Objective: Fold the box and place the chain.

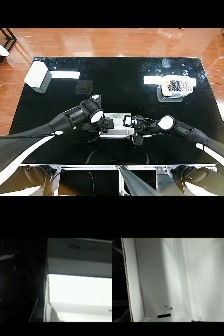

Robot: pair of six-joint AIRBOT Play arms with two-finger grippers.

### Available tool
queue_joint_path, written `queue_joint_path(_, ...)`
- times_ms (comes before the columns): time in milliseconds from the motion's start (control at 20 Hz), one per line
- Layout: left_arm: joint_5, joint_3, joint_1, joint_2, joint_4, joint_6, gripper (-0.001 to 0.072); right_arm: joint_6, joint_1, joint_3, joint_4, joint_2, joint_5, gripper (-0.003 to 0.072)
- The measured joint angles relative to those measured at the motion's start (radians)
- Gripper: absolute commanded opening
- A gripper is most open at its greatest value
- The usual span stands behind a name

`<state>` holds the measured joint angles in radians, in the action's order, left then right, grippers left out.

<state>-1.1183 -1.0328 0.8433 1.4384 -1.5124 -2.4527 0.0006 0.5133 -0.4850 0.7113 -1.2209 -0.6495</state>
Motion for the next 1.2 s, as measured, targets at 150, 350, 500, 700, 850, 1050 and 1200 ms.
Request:
queue_joint_path(150,-0.008,-0.004,-0.004,0.001,-0.002,0.0,0.0409,0.0,0.0,0.0,0.0,0.0,0.0,0.006)
queue_joint_path(350,-0.005,-0.006,-0.005,0.01,-0.004,0.0,0.038,0.0,0.0,0.0,0.0,0.0,0.0,0.006)
queue_joint_path(500,0.008,-0.006,-0.006,0.017,-0.001,0.0,0.0274,0.0,0.0,0.0,0.001,0.0,0.0,0.006)
queue_joint_path(700,0.008,-0.006,-0.005,0.02,0.003,0.014,0.0069,-0.002,0.0,0.0,0.003,0.0,0.0,0.006)
queue_joint_path(850,0.009,-0.006,-0.003,0.021,0.006,0.016,0.002,-0.002,0.0,0.0,0.003,0.0,0.0,0.006)
queue_joint_path(1050,0.01,-0.006,-0.003,0.021,0.008,0.019,0.0019,-0.001,0.0,0.0,0.001,0.0,-0.001,0.0127)
queue_joint_path(1200,0.011,-0.006,-0.003,0.021,0.009,0.02,0.0019,0.009,0.0,0.0,0.0,0.0,-0.003,0.0712)
